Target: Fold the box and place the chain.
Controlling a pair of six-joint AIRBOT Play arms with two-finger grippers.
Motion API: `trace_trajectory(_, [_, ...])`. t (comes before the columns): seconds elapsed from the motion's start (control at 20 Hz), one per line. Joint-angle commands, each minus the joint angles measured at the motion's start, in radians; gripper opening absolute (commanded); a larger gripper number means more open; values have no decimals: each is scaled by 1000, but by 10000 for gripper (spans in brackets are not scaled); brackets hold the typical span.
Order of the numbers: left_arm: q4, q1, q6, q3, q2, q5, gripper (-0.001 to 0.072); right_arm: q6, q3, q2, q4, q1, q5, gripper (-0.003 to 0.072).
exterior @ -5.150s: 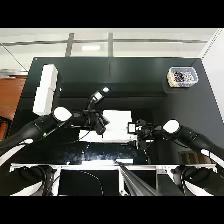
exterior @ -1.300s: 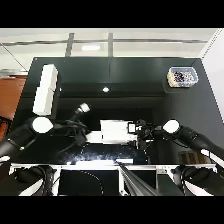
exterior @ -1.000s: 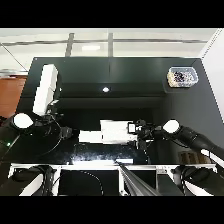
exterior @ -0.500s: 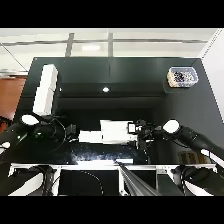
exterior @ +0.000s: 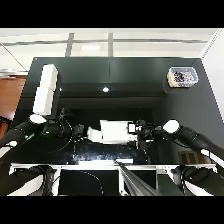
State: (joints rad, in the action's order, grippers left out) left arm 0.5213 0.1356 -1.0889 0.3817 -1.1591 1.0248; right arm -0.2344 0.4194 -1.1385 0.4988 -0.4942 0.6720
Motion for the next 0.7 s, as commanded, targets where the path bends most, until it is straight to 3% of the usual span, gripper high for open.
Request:
trace_trajectory(0.0, [-6,21,9,11,79,11,714,0,0,0,0,0,0,474])
trace_trajectory(0.25, [-5,71,-23,15,168,-14,711,0,0,0,0,0,0,473])
trace_trajectory(0.5, [2,308,-130,18,176,-262,709,0,0,0,0,0,0,473])
trace_trajectory(0.65, [145,463,-307,52,176,-432,701,0,0,0,0,0,0,473])
